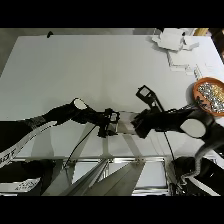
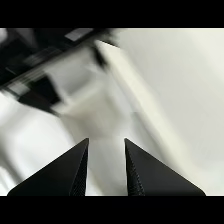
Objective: Fold the box and place the chain.
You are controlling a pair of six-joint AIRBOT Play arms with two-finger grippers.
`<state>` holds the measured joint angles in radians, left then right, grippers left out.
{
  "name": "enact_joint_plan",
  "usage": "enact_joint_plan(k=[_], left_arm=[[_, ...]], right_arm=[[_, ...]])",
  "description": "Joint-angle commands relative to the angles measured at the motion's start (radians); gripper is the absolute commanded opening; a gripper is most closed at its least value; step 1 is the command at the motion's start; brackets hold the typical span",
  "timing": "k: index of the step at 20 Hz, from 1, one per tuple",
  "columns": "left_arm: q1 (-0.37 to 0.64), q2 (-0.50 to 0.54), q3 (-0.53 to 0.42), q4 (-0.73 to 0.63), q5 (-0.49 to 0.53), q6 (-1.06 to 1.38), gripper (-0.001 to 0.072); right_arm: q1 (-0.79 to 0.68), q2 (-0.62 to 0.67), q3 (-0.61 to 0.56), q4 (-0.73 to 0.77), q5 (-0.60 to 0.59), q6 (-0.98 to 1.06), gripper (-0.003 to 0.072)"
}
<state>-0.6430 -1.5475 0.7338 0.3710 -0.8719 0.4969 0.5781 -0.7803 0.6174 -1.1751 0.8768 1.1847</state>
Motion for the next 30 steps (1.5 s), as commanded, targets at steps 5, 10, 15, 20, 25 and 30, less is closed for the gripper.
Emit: enact_joint_plan(k=[5,10,15,20,25,30], left_arm=[[0.001,0.001,0.001,0.0,0.0,0.0,0.0272],[0.001,0.001,0.001,0.0,0.0,0.0,0.0272],[0.001,0.001,0.001,0.0,0.0,0.0,0.0272],[0.001,0.001,0.001,0.0,0.0,0.0,0.0272],[0.001,0.001,0.001,0.0,0.0,0.0,0.0272],[0.001,0.001,0.001,0.0,0.0,0.0,0.0272]], right_arm=[[-0.346,0.044,0.032,-0.164,0.283,-0.723,0.0208],[-0.383,-0.081,-0.028,-0.119,0.195,-0.903,0.017],[-0.383,-0.192,-0.108,-0.063,0.099,-1.067,0.0229],[-0.408,-0.276,-0.136,-0.058,-0.003,-1.09,0.0228],[-0.445,-0.278,-0.138,-0.046,0.039,-1.162,0.0215],[-0.445,-0.278,-0.151,-0.002,0.031,-1.193,0.0114]])
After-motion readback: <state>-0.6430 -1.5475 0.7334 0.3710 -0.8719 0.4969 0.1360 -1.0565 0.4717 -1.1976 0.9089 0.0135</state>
